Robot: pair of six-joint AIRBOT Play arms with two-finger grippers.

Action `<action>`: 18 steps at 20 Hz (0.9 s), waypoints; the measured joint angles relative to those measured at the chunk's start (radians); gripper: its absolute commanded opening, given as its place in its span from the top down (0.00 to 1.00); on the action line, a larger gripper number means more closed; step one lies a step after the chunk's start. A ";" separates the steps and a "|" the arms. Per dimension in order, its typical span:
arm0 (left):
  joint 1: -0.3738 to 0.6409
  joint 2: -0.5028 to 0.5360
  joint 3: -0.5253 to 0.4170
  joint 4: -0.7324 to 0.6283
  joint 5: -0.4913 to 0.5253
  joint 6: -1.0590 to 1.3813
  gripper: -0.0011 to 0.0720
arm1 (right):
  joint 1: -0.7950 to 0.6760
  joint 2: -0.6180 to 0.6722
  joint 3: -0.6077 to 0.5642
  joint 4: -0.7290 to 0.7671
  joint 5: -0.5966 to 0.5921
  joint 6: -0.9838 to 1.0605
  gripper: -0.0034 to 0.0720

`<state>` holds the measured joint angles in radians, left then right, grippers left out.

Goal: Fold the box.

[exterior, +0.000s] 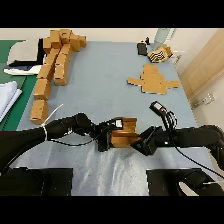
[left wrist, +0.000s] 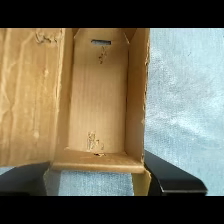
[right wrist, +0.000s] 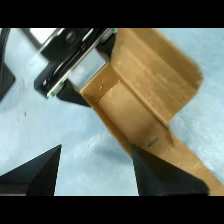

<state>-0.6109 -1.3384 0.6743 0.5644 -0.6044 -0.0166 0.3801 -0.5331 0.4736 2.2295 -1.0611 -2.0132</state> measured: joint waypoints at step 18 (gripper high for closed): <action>0.000 0.000 0.000 0.000 0.000 0.000 0.38 | 0.000 -0.448 0.196 0.028 0.171 0.489 0.74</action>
<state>-0.6109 -1.3384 0.6743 0.5640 -0.6041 -0.0166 0.3801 -0.9810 0.6701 2.2574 -0.8902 -1.5242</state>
